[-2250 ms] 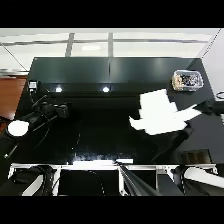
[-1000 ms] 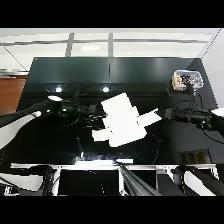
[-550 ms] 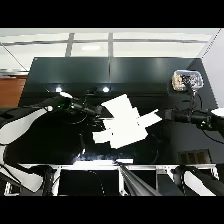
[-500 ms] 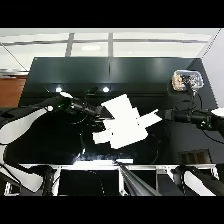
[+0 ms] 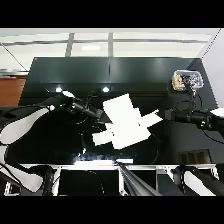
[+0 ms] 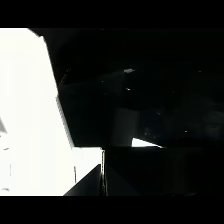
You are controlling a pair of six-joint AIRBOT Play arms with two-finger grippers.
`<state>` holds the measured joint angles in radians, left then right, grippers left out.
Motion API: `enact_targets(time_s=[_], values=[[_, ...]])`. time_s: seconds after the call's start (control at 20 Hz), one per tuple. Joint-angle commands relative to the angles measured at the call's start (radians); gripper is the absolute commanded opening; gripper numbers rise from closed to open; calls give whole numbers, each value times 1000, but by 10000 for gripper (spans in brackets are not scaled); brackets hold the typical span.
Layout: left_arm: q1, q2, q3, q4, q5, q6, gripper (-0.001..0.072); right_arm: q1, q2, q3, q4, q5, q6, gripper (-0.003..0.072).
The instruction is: Fold the box and place the chain.
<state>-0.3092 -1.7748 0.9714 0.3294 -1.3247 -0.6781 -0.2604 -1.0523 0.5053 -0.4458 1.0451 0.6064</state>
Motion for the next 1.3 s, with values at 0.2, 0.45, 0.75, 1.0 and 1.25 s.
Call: enact_targets(time_s=[0.2,0.45,0.75,1.0,1.25], values=[[-5,2,91,59,-15,55,27,-14,0,38,-103,27,2,644],[-39,106,119,218,64,121,22,-18,2,273,-338,243,-14,641],[-151,340,-14,290,378,586,25,69,15,319,-341,198,-331,635],[-167,289,-27,335,473,803,25,209,15,319,-407,66,-399,634],[-169,266,-27,342,486,861,26,269,14,277,-412,121,-386,635]])
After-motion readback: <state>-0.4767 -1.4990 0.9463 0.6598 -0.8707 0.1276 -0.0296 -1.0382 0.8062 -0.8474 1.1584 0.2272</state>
